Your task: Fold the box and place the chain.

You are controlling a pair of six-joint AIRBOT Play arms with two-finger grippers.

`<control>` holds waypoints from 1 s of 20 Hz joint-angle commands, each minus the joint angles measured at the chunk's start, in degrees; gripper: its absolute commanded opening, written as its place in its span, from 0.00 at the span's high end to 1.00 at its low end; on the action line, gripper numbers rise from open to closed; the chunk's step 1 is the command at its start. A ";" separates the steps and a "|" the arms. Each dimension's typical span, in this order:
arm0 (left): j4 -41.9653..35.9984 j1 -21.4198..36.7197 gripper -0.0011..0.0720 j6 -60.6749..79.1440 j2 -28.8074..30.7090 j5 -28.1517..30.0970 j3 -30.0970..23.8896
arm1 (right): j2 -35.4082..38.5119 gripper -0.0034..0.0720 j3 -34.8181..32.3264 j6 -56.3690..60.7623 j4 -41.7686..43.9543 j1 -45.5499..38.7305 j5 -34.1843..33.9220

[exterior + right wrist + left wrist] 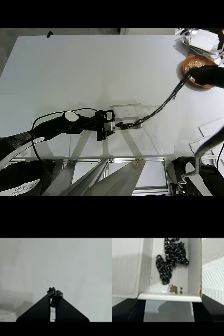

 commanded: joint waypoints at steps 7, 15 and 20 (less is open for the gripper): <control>0.02 -0.02 0.64 0.02 -0.02 0.00 -0.02 | 8.87 0.93 0.02 -2.97 12.20 11.76 8.00; 0.02 -0.02 0.64 0.00 -0.02 0.00 -0.02 | 7.41 0.93 0.00 -6.25 16.96 23.91 7.78; 0.02 -0.02 0.64 0.02 -0.02 0.00 -0.02 | -0.85 0.93 -1.07 -7.21 10.21 32.17 8.04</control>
